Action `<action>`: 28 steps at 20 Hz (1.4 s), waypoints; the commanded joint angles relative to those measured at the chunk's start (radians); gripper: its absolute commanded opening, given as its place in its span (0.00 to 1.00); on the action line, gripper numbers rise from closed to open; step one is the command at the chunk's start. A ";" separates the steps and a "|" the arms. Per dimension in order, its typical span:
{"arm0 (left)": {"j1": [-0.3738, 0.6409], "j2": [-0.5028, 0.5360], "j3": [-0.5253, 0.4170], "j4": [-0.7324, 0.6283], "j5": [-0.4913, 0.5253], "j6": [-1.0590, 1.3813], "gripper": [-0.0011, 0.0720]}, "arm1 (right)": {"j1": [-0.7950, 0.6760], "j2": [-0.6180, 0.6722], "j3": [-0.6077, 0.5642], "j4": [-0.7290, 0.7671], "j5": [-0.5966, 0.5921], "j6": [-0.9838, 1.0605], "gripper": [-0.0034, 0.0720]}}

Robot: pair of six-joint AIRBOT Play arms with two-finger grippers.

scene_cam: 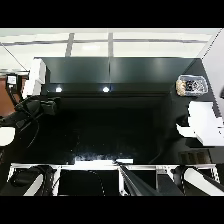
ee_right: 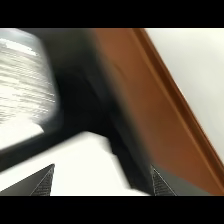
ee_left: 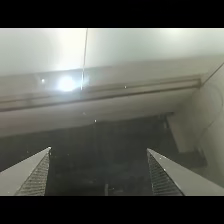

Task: Fold the box and place the chain.

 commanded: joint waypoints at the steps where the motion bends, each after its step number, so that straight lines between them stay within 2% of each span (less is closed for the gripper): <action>1: -0.004 -0.021 -0.001 0.003 0.000 0.000 0.98 | -0.192 -0.105 0.096 -0.096 0.163 -0.019 0.99; 3: -0.004 -0.032 -0.001 0.002 0.000 0.000 0.98 | -0.246 -0.112 0.096 -0.147 0.099 -0.105 0.99; 5: -0.004 -0.045 -0.001 0.002 -0.001 0.000 0.98 | -0.261 -0.127 0.096 -0.105 0.116 -0.443 0.99; 6: -0.004 -0.053 -0.001 0.002 -0.001 0.000 0.98 | -0.264 -0.138 0.096 -0.037 0.165 -0.642 0.99; 8: -0.004 -0.066 -0.001 0.002 -0.001 0.000 0.98 | -0.291 -0.178 0.096 0.138 0.219 -0.840 0.99; 13: -0.004 -0.069 -0.001 0.000 -0.047 0.000 0.98 | -0.327 -0.255 0.096 0.093 0.256 -0.926 0.98; 17: -0.004 -0.069 -0.001 -0.001 -0.054 0.000 0.98 | -0.378 -0.268 0.096 0.095 0.264 -0.961 0.98; 18: -0.004 -0.069 -0.001 0.000 -0.054 0.000 0.98 | -0.389 -0.269 0.096 0.098 0.267 -0.961 0.91; 19: -0.004 -0.069 -0.001 0.000 -0.054 0.000 0.98 | -0.397 -0.271 0.096 0.098 0.273 -0.961 0.91; 20: -0.004 -0.069 -0.001 0.000 -0.054 0.000 0.98 | -0.401 -0.271 0.096 0.097 0.275 -0.961 0.85; 21: -0.004 -0.069 -0.001 0.000 -0.054 0.000 0.98 | -0.403 -0.271 0.096 0.097 0.275 -0.959 0.56; 22: -0.004 -0.069 -0.001 0.000 -0.054 0.000 0.98 | -0.403 -0.271 0.095 0.097 0.288 -0.960 0.38; 23: -0.004 -0.069 -0.001 0.000 -0.054 0.000 0.98 | -0.402 -0.271 0.095 0.098 0.308 -0.959 0.12; 24: -0.004 -0.069 -0.001 0.000 -0.054 0.000 0.98 | -0.402 -0.271 0.096 0.098 0.336 -0.959 0.05; 28: -0.004 -0.069 -0.001 0.000 -0.053 0.001 0.98 | -0.402 -0.270 0.095 0.195 0.446 -0.956 0.05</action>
